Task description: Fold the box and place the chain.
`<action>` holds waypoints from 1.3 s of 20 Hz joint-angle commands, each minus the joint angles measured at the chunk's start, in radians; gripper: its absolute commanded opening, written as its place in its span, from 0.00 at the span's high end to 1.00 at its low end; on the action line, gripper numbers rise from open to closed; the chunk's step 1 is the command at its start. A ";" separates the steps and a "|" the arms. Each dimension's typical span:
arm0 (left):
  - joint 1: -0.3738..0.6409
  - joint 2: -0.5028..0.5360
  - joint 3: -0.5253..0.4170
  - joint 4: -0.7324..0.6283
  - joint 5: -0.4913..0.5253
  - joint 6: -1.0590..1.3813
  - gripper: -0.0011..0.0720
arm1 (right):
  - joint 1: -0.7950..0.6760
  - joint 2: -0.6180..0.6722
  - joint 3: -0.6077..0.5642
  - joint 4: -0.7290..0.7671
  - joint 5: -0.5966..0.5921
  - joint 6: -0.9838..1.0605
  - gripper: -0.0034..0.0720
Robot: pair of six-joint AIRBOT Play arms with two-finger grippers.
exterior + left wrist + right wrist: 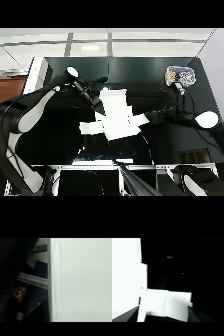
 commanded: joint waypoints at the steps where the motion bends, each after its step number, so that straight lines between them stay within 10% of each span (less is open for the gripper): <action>1: -0.028 0.174 -0.153 0.011 0.239 0.152 0.96 | -0.035 0.000 0.158 -0.302 0.262 -0.076 0.01; 6: -0.066 0.527 -0.540 -0.059 0.713 0.747 0.95 | -0.035 0.000 0.175 -0.247 0.229 -0.113 0.01; 26: -0.219 0.431 -0.564 0.127 0.857 0.966 0.95 | 0.261 -0.081 -0.033 -0.128 0.108 -0.908 0.01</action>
